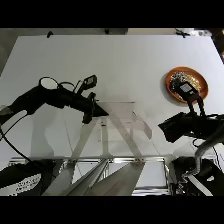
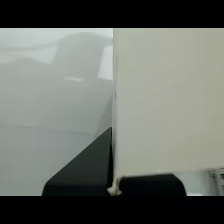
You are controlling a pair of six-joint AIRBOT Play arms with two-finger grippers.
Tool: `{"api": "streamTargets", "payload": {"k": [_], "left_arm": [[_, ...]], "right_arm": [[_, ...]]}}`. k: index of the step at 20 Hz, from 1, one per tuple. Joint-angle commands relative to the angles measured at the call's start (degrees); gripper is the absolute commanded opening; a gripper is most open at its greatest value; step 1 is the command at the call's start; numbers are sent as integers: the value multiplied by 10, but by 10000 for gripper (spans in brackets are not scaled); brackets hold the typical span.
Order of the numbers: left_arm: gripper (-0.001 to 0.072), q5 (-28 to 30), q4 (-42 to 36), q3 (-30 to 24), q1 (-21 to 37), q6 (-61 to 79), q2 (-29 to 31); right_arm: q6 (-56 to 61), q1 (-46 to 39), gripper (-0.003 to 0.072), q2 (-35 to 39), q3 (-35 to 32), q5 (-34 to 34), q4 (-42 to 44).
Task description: Fold the box and place the chain.
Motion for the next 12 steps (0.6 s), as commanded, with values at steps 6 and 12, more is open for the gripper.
{"api": "streamTargets", "payload": {"k": [6, 12], "left_arm": [[3, 148, -22, -43, -30, 128, -49], [3, 161, -49, -43, -29, 172, -63]], "right_arm": [[0, 0, 339, 17, 1, -33, -13], [0, 0, 339, 17, 1, -44, -13]]}}
